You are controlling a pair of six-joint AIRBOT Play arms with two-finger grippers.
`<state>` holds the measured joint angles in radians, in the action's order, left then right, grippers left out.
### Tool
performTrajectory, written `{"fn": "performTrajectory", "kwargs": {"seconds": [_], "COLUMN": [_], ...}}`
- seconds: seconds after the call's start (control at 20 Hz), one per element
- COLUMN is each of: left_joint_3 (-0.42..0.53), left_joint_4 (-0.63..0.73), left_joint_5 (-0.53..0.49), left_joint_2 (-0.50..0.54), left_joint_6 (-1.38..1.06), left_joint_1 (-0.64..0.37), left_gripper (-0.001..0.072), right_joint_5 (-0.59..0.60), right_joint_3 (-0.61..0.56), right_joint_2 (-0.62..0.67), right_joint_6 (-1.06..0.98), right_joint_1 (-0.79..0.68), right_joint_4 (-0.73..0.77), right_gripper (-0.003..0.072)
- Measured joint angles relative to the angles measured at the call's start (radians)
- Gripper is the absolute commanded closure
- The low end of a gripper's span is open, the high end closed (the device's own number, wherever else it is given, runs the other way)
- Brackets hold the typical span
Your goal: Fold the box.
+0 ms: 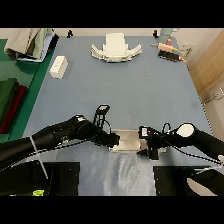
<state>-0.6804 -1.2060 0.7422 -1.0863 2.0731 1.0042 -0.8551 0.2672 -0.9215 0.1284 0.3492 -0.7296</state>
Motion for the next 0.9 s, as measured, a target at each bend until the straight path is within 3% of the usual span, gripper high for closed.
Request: {"fn": "performTrajectory", "kwargs": {"seconds": [0.25,0.5,0.55,0.6,0.65,0.9], "left_joint_3": [-0.164,-0.283,-0.299,-0.31,-0.319,-0.338], "left_joint_4": [-0.187,-0.273,-0.289,-0.304,-0.321,-0.365], "left_joint_5": [0.156,0.271,0.291,0.309,0.334,0.364], "left_joint_2": [-0.143,-0.269,-0.29,-0.304,-0.317,-0.341], "left_joint_6": [0.219,0.346,0.367,0.389,0.414,0.47], "left_joint_1": [0.078,0.138,0.15,0.161,0.172,0.204], "left_gripper": [0.036,0.0362,0.0418,0.0621,0.0672,0.0696], "right_joint_5": [0.0,0.0,0.0,0.0,0.0,0.0], "right_joint_3": [0.0,0.0,0.0,0.0,0.0,0.0], "right_joint_2": [0.0,0.0,0.0,0.0,0.0,0.0], "right_joint_6": [0.0,0.0,0.0,0.0,0.0,0.001], "right_joint_1": [0.0,0.0,0.0,0.0,0.0,0.0], "right_joint_4": [0.0,0.0,0.0,0.0,0.0,0.0], "right_gripper": [0.0141,0.0142,0.0142,0.0141,0.0142,0.0141]}}
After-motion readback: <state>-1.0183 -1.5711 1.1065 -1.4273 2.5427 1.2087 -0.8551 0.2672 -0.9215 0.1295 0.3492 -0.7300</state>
